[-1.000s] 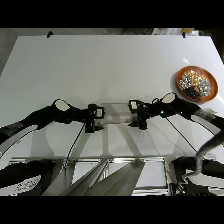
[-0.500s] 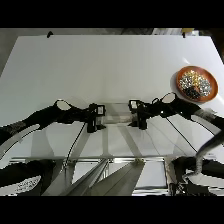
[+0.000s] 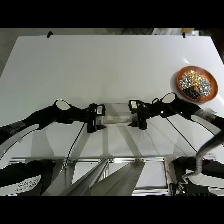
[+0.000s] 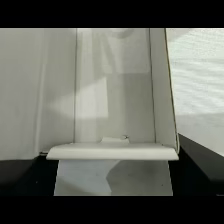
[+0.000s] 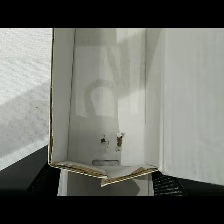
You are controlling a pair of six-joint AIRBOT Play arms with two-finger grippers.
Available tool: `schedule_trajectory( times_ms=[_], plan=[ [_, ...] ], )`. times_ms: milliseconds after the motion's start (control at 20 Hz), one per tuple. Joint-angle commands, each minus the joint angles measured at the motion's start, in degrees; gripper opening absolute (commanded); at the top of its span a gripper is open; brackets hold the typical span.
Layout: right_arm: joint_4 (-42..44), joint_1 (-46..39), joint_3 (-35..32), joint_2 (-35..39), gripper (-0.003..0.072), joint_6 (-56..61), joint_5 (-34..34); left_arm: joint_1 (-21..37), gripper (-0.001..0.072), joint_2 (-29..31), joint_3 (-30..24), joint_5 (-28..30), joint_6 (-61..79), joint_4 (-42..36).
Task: Fold the box and place the chain.
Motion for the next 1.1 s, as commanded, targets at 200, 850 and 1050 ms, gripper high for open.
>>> schedule_trajectory(
  times_ms=[200, 850, 1050],
  plan=[
    [0.0, 0.0, 0.0, 0.0, 0.0336, 0.0, 0.0, 1.2, 0.0701, 0.3, 0.0, -2.0, 3.3, -4.0],
    [0.0, 0.0, 0.0, 0.0, 0.0336, 0.0, 0.0, 0.7, 0.031, -1.9, 0.0, -1.4, 5.1, -5.1],
    [0.0, 0.0, 0.0, 0.0, 0.0336, 0.0, 0.0, 0.7, 0.0311, -1.9, 0.0, -1.4, 4.7, -5.0]
  ],
)
